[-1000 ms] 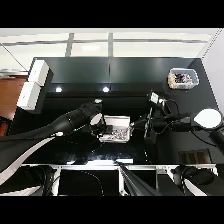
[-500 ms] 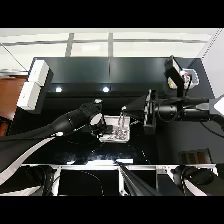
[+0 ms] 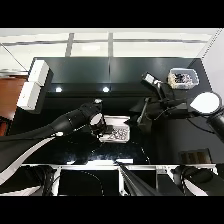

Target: Fold the box and place the chain.

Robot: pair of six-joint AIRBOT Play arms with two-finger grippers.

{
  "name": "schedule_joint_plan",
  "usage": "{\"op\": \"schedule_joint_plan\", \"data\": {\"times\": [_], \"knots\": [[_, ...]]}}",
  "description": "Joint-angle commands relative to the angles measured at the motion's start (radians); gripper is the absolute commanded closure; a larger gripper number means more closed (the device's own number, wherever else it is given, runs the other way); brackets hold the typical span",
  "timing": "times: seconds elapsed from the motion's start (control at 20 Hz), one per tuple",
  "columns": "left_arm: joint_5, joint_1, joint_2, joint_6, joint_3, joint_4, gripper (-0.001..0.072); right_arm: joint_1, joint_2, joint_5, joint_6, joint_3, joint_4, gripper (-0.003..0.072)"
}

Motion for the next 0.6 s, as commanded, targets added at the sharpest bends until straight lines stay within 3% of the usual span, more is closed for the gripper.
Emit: {"op": "schedule_joint_plan", "data": {"times": [0.0, 0.15, 0.3, 0.4, 0.55], "knots": [[-0.004, 0.001, 0.0, 0.0, 0.0, 0.0, 0.0681, -0.15, 0.001, 0.064, 0.007, -0.024, -0.175, -0.0016], [-0.003, 0.001, 0.0, 0.0, 0.0, 0.0, 0.0681, -0.253, -0.002, -0.058, -0.121, -0.195, -0.206, -0.0026], [-0.003, 0.001, 0.0, 0.0, 0.0, 0.0, 0.0681, -0.196, -0.019, -0.263, -0.425, -0.343, -0.092, -0.0026], [-0.003, 0.001, 0.0, 0.0, 0.0, 0.0, 0.0681, -0.139, -0.042, -0.379, -0.595, -0.37, -0.072, -0.0024], [0.0, 0.001, 0.0, 0.0, 0.0, 0.001, 0.0681, -0.108, -0.123, -0.492, -0.652, -0.368, -0.058, -0.0024]]}}
